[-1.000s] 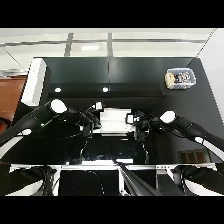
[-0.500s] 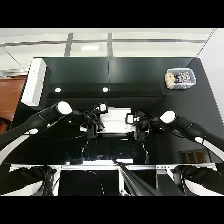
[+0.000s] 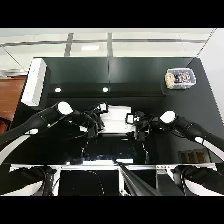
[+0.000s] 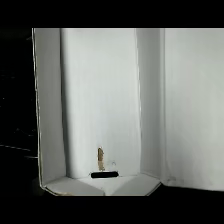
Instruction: Fold the box and place the chain.
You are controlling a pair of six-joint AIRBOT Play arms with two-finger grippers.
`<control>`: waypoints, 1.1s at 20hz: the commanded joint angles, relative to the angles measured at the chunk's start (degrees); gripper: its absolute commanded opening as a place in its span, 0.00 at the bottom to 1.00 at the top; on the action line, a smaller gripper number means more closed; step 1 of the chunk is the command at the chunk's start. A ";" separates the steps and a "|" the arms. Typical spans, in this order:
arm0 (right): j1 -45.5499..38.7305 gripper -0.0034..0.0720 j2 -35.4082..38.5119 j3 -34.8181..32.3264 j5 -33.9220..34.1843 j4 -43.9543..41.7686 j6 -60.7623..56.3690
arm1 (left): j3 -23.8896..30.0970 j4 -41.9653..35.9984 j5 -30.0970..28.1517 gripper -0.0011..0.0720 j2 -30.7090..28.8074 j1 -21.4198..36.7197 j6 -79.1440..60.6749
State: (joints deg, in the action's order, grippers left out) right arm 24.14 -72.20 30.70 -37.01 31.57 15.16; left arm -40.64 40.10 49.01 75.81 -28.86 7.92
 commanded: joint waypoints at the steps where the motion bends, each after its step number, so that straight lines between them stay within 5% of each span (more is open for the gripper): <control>1: 0.02 0.22 0.02 0.02 -0.04 0.00 0.07 | -0.42 2.75 4.44 0.05 -1.53 0.37 1.88; 5: 0.02 0.22 0.02 0.00 -0.07 0.00 0.07 | -0.46 15.26 10.54 0.05 -9.81 6.27 24.52; 10: 0.02 0.22 0.02 0.02 -0.04 0.00 0.07 | 0.07 25.42 16.79 0.05 -17.44 25.40 47.76; 13: 0.02 0.22 0.02 0.00 -0.07 0.00 0.07 | 3.28 23.61 17.59 0.05 -15.61 37.00 71.60; 15: 0.02 0.22 0.02 0.00 -0.04 0.00 0.07 | 6.36 13.88 21.77 0.05 -12.26 41.59 67.21; 18: 0.02 0.22 0.02 0.00 -0.04 0.02 0.07 | 7.17 4.15 26.62 0.05 -5.22 42.32 59.34; 22: 0.02 0.22 0.02 0.00 -0.04 0.00 0.07 | 7.08 0.28 17.42 0.05 0.00 34.38 59.41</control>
State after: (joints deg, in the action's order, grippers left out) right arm 24.14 -72.20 30.70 -37.06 31.57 15.22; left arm -33.91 46.06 70.30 72.05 8.93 67.61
